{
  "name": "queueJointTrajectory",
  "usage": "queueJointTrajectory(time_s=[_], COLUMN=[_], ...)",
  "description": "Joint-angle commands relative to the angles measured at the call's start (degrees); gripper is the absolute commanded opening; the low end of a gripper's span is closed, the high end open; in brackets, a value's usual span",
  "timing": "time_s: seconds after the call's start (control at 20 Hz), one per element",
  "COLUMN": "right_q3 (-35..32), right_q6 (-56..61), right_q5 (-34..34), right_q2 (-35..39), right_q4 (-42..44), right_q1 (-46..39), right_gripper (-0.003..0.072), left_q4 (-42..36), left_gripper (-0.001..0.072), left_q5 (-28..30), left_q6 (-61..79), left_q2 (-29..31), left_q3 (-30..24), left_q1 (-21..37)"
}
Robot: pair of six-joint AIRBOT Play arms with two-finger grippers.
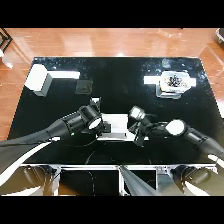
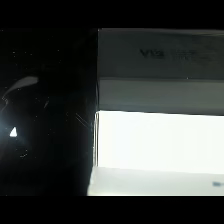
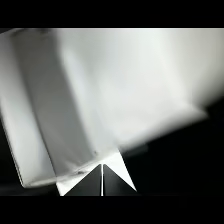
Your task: Fold the box and place the chain.
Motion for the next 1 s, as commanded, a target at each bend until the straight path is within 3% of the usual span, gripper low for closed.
queueJointTrajectory(time_s=[0.0, 0.25, 0.3, 0.45, 0.55, 0.75, 0.95], right_q3=[0.1, 0.0, 0.0, -1.7, -3.4, -5.6, -5.5], right_q6=[26.0, 42.0, 45.8, 58.7, 62.3, 62.9, 60.1], right_q5=[11.9, 37.2, 38.1, 30.8, 30.1, 27.9, 18.9], right_q2=[6.2, 16.9, 17.1, 16.7, 14.3, 4.8, -2.3], right_q4=[-2.7, -7.5, -10.1, -17.4, -19.3, -15.0, -0.7], right_q1=[-9.7, -34.4, -38.4, -43.1, -43.1, -35.4, -26.2], right_gripper=[0.0023, 0.0024, 0.0024, 0.0023, 0.0023, 0.0023, 0.0024], left_q4=[0.0, 0.5, 0.7, 0.7, 0.7, 1.1, 0.7], left_gripper=[0.0018, 0.0017, 0.0017, 0.0017, 0.0017, 0.0017, 0.0017], left_q5=[-0.1, 0.0, 0.0, 0.1, 0.2, -0.1, -0.2], left_q6=[0.0, 0.0, 0.0, 0.0, 0.0, 0.0, 0.0], left_q2=[0.0, 0.0, 0.0, 0.0, 0.0, -0.5, -0.5], left_q3=[0.0, 0.0, 0.0, 0.0, 0.0, 0.0, 0.0], left_q1=[0.0, 0.1, 0.2, 0.3, 0.3, 0.3, 0.2])
